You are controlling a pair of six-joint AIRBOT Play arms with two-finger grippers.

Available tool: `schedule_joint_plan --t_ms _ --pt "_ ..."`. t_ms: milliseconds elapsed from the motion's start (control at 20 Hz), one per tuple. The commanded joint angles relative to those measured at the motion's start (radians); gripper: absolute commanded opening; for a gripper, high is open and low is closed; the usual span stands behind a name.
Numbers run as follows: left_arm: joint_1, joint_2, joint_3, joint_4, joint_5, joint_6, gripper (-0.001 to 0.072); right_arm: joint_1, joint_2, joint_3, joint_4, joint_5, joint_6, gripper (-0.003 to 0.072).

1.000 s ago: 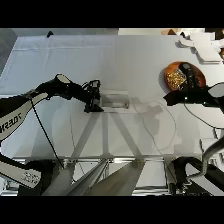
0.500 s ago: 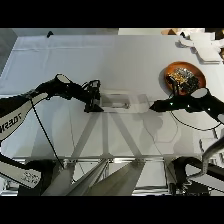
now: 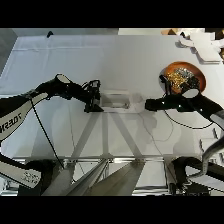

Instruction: Fold the box and place the chain.

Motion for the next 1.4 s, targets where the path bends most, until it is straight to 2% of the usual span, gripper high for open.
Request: schedule_joint_plan --t_ms 0,250,550,800,1200,1250,1350 --pt "0.0 0.0 0.0 0.0 0.0 0.0 0.0257 0.006 -0.006 -0.001 -0.023 -0.014 0.018 0.0003" --pt "0.0 0.0 0.0 0.0 0.0 0.0 0.0257 0.006 -0.02 -0.001 -0.049 -0.041 0.047 0.0003" --pt "0.0 0.0 0.0 0.0 0.0 0.0 0.0257 0.055 -0.069 -0.001 -0.014 -0.073 0.046 0.0003" --pt "0.0 0.0 0.0 0.0 0.0 0.0 0.0257 0.066 -0.058 -0.001 0.152 -0.023 -0.023 0.0003" --pt "0.0 0.0 0.0 0.0 0.0 0.0 0.0257 0.067 -0.021 -0.001 0.284 0.053 -0.037 0.0007" --pt "0.0 0.0 0.0 0.0 0.0 0.0 0.0257 0.067 -0.02 -0.001 0.288 0.051 -0.037 0.0024" --pt "0.0 0.0 0.0 0.0 0.0 0.0 0.0257 0.067 -0.02 -0.001 0.293 0.051 -0.037 0.0116"
